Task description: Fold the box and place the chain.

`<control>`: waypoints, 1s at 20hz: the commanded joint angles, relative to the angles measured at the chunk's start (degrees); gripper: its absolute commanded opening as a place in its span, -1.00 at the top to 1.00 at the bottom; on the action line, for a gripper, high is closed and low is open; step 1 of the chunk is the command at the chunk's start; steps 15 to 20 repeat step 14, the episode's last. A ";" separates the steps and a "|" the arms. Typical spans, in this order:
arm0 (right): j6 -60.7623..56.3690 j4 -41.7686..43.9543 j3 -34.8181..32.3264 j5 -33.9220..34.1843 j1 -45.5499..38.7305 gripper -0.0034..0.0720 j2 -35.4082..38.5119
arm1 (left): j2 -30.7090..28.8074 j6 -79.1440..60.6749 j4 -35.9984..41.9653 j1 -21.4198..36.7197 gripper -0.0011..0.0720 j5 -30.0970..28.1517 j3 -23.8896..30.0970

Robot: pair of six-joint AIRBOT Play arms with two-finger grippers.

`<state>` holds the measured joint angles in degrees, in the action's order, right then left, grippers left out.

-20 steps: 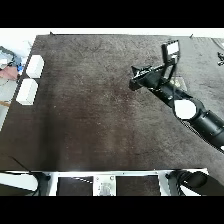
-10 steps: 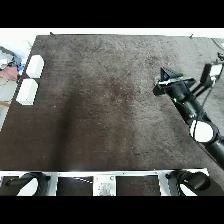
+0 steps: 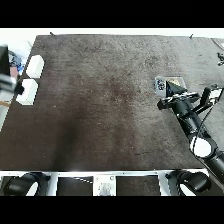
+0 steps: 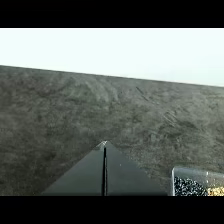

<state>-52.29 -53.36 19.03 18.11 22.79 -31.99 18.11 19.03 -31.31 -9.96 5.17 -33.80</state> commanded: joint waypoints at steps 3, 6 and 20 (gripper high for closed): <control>0.20 0.02 -1.16 0.42 0.02 0.88 0.46 | -14.53 3.04 1.95 -2.49 0.96 -3.39 15.34; 0.20 0.02 -1.18 1.77 0.00 0.88 0.46 | -14.93 3.43 1.95 -2.49 0.96 -5.31 18.78; 0.20 0.02 -1.16 17.81 0.00 0.88 0.46 | -14.64 3.48 1.92 -2.49 0.94 -6.62 20.06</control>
